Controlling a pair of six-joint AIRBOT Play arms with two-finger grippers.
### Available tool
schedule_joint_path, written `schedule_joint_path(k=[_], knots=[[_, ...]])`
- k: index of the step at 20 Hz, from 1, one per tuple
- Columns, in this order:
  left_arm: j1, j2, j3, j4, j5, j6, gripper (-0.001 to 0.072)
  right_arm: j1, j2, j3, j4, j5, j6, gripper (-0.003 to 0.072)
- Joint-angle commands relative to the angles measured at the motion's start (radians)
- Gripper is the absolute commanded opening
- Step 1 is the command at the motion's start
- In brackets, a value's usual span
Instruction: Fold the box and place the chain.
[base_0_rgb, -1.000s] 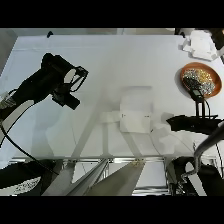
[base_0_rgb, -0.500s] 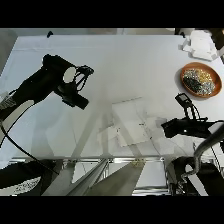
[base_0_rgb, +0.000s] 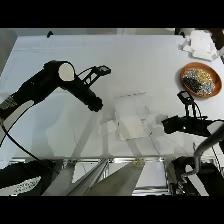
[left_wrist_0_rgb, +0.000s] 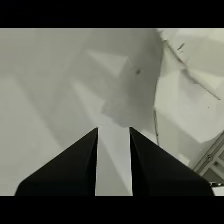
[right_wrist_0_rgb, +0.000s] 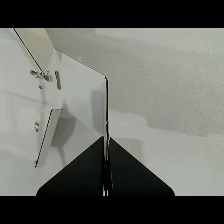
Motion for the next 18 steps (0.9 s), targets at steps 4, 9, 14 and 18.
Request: schedule_joint_path(k=[4, 9, 14, 18], knots=[[0.138, 0.000, -0.215, -0.642, 0.142, 0.618, 0.0224, 0.001, -0.090, 0.000, 0.009, -0.021, 0.018, 0.0016], [0.114, -0.035, -0.236, -0.552, 0.234, 0.655, 0.0519, 0.001, -0.093, 0.000, 0.013, -0.016, 0.018, 0.0016], [0.021, -0.069, -0.236, -0.551, 0.347, 0.705, 0.0523, 0.001, -0.093, 0.000, 0.013, -0.013, 0.018, 0.0016], [-0.026, -0.109, -0.235, -0.552, 0.460, 0.715, 0.0523, 0.001, -0.093, 0.000, 0.013, -0.011, 0.018, 0.0016]])
